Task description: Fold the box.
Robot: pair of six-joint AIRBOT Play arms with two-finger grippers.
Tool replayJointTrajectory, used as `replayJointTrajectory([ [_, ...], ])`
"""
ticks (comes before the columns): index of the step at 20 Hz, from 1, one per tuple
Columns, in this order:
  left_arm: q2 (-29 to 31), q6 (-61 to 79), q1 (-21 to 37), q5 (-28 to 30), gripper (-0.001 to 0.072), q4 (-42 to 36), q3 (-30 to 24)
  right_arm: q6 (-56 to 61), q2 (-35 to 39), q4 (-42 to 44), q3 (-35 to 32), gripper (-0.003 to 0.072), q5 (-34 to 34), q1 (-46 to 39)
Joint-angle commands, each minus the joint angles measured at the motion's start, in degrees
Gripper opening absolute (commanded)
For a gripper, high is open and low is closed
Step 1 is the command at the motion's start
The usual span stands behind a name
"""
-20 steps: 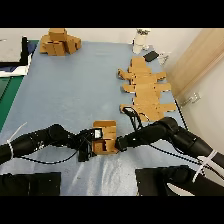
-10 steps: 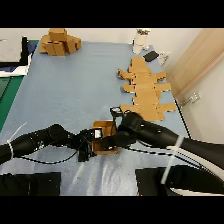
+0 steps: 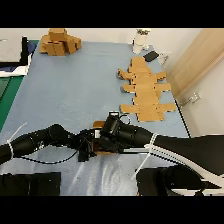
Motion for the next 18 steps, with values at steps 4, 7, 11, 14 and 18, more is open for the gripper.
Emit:
replayJointTrajectory([
  [4,0.0,0.0,0.0,0.0,0.0362,0.0,0.0,2.4,-1.3,-0.7,0.3,0.0018,-1.0,0.4],
  [7,0.0,0.0,0.0,0.0,0.0362,0.0,0.0,2.4,-1.3,-0.7,0.3,0.0002,0.3,0.5],
  [11,0.0,0.0,0.0,0.0,0.0362,0.0,0.0,2.4,-1.1,-0.6,0.5,0.0255,1.0,0.5],
  [14,0.0,0.0,0.0,0.0,0.0362,0.0,0.0,2.3,0.2,0.3,0.5,0.0336,0.7,0.5],
  [18,0.0,0.0,0.0,0.0,0.0362,0.0,0.0,2.3,3.2,0.4,0.5,0.0365,-0.4,0.5],
])
